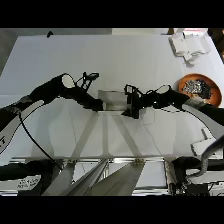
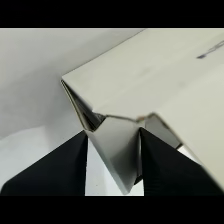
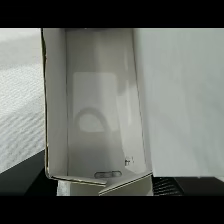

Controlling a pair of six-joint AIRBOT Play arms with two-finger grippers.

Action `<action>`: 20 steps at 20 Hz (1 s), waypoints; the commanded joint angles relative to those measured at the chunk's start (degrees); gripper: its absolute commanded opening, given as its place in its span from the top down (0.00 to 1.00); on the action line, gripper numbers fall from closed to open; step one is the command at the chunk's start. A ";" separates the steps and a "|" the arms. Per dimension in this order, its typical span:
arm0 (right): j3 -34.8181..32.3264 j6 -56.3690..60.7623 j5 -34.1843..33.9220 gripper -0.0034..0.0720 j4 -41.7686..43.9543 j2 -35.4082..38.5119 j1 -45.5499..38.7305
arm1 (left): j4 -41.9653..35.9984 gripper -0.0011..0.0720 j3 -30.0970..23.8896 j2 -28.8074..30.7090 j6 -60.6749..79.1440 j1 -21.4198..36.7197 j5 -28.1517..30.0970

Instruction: Fold the box and place the chain.

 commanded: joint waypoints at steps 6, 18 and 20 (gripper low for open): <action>0.00 0.07 -0.11 0.33 0.22 -0.02 0.04 | 8.15 0.74 0.07 0.04 -7.89 -0.85 2.34; 0.00 0.07 -0.11 0.33 0.22 -0.02 0.04 | 10.67 0.38 6.95 0.00 -11.08 -1.05 1.57; 0.00 0.07 -0.11 0.33 0.22 -0.02 0.04 | 13.07 0.38 8.26 -0.07 -12.37 -1.84 1.60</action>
